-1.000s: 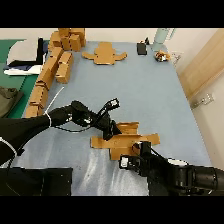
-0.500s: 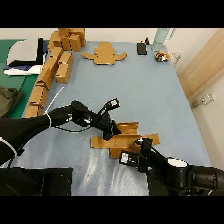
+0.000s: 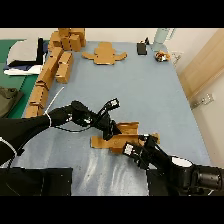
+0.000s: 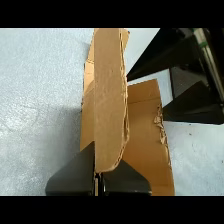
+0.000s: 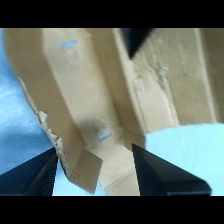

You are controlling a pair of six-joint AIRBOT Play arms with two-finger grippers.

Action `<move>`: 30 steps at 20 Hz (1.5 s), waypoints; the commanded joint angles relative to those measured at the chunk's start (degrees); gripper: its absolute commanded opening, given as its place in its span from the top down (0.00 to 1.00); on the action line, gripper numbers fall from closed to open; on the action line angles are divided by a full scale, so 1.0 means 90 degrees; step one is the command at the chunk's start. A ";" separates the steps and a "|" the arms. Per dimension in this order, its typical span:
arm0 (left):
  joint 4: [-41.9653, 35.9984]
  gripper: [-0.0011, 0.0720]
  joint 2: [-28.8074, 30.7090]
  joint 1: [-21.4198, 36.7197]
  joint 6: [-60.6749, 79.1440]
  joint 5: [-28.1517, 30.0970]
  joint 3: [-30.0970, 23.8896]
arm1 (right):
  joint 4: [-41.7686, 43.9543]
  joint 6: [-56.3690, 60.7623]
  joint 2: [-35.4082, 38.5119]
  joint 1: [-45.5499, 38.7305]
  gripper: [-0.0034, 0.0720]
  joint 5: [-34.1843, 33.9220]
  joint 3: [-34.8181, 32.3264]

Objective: Fold the box.

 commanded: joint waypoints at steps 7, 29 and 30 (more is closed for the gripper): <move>-0.0002 0.97 -0.0005 0.0000 0.0005 0.0002 0.0002 | 0.1511 -0.2684 0.0508 -0.2059 0.01 0.1326 -0.0015; 0.0000 0.97 -0.0005 0.0000 0.0002 0.0000 0.0002 | 0.8150 -1.0853 -0.2424 -0.6428 0.02 -0.0151 0.1166; 0.0000 0.97 -0.0005 0.0000 0.0002 0.0000 0.0002 | 0.8148 -1.0853 -0.2399 -0.6431 0.02 -0.0155 0.1163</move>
